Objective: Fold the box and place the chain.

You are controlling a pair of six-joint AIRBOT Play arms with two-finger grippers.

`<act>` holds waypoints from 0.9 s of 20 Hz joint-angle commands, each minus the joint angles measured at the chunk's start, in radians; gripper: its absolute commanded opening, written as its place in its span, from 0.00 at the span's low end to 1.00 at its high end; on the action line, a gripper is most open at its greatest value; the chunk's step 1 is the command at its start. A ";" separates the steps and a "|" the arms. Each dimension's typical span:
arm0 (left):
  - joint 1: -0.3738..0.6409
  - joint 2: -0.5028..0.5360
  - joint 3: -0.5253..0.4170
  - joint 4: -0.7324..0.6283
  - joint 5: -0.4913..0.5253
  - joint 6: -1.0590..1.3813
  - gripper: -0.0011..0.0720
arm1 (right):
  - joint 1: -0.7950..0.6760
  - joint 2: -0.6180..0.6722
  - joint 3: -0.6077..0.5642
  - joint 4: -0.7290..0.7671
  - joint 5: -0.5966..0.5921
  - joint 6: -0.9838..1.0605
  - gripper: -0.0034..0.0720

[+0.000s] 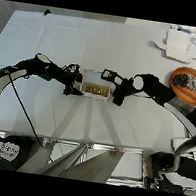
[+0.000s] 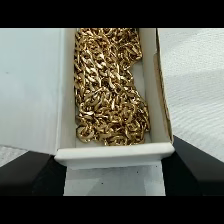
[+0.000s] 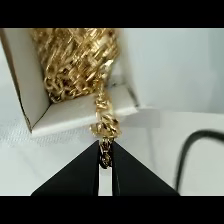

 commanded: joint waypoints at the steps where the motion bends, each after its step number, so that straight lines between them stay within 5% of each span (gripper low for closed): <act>1: 0.000 0.000 0.001 0.000 0.000 0.000 0.22 | 0.004 0.105 0.001 -0.008 -0.001 0.001 0.06; 10: 0.000 0.001 0.001 0.000 0.000 0.000 0.22 | 0.109 0.166 0.001 0.051 -0.209 0.001 0.08; 13: 0.000 0.001 0.001 0.000 0.000 0.000 0.22 | 0.112 0.166 0.002 0.048 -0.173 0.001 0.36; 18: 0.000 0.000 0.001 0.000 0.000 0.000 0.22 | 0.091 0.169 0.127 0.018 -0.005 0.008 0.35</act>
